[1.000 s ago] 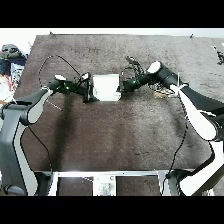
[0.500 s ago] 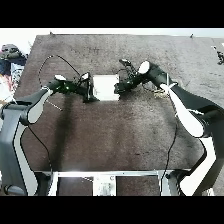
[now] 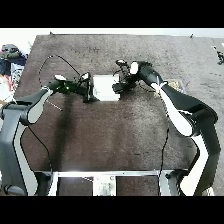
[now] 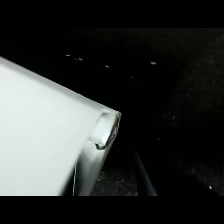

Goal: Fold the box and place the chain.

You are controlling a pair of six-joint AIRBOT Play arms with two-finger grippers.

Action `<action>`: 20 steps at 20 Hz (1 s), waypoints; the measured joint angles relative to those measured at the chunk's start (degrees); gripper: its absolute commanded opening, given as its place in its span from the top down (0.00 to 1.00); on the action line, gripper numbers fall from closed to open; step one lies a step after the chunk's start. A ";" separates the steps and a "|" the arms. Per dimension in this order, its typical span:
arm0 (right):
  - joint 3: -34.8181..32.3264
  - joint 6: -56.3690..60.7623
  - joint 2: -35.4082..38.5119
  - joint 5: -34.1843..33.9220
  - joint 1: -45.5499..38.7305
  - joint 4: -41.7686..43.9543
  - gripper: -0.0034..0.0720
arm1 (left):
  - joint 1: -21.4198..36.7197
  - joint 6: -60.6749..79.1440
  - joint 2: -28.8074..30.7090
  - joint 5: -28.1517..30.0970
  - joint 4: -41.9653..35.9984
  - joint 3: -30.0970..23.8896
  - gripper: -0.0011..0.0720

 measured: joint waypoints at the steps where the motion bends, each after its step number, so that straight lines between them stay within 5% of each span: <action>1: 0.35 1.64 0.00 0.13 0.55 -1.44 0.44 | 0.00 0.00 0.00 0.00 0.00 0.00 0.70; 20: 1.20 23.28 -1.92 -1.20 6.19 -16.00 0.51 | -0.02 -0.02 0.00 -0.04 0.00 0.00 0.70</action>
